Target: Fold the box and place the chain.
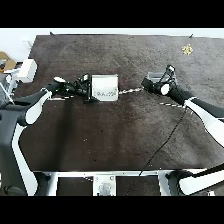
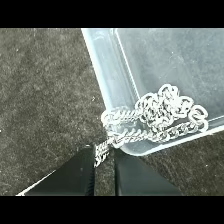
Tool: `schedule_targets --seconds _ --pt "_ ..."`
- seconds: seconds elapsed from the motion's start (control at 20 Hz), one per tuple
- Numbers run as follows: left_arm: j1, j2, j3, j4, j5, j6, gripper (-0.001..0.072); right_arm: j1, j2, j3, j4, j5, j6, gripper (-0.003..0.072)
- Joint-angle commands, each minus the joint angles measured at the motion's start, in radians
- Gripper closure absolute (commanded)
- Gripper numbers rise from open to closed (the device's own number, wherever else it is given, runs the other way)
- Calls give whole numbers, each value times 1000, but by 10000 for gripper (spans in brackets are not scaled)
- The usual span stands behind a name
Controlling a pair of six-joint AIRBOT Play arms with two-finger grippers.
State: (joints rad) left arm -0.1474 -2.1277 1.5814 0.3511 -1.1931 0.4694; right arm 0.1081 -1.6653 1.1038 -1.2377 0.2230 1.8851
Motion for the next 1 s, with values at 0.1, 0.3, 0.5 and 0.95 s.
schedule_targets --seconds 0.1,0.3,0.5,0.95 --pt "1 0 1 0 0 0 487 6 -3 1 13 -21 1 637" --pt "1 0 1 0 0 0 487 52 8 1 12 -13 1 684" --pt "1 0 1 0 0 0 487 124 127 1 11 2 -40 684" --pt "1 0 1 0 0 0 487 378 418 1 -11 -242 -113 685"
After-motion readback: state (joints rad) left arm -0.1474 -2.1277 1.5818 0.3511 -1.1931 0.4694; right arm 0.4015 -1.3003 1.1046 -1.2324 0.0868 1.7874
